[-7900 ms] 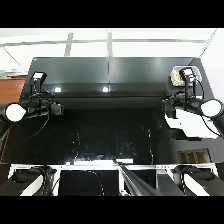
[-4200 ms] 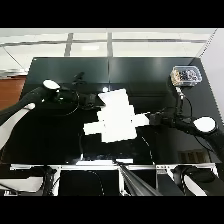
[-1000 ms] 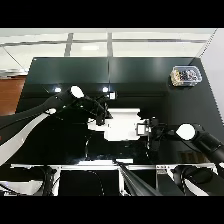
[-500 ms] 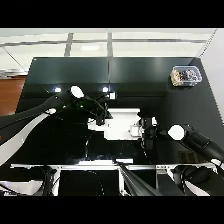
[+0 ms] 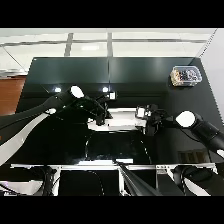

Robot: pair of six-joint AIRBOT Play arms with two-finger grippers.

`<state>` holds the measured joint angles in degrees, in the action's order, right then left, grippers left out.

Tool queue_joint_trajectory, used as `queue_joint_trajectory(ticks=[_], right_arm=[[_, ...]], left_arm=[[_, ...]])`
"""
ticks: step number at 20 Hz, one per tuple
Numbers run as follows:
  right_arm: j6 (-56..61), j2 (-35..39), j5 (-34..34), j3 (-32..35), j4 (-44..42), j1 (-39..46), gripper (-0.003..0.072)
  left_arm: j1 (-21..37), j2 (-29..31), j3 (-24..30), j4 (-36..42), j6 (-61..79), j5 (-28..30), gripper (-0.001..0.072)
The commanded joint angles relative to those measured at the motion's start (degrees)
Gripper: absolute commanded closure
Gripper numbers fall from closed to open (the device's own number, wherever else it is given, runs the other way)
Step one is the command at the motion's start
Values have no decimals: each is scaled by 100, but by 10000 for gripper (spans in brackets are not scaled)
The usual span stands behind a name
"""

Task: Fold the box and place the chain.

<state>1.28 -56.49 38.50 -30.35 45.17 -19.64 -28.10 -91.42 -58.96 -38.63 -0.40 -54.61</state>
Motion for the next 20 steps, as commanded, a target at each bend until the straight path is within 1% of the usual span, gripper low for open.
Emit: queue_joint_trajectory(ticks=[1,6,9,15,17,20], right_arm=[[-262,-103,166,-52,-407,251,-16],[-1272,-527,50,-52,-1471,450,-16],[-1405,-612,269,-52,-1517,474,-16],[-1534,-643,361,-52,-1687,402,-16],[-1552,-761,376,-52,-1714,302,-16],[-1552,-942,544,-50,-1705,181,-16]], left_arm=[[-4,-4,2,9,2,-9,682],[-7,0,2,9,2,-48,682],[35,31,42,7,46,-205,685],[57,136,330,26,339,-26,685],[50,138,317,28,407,90,685],[52,138,271,26,404,76,683]])
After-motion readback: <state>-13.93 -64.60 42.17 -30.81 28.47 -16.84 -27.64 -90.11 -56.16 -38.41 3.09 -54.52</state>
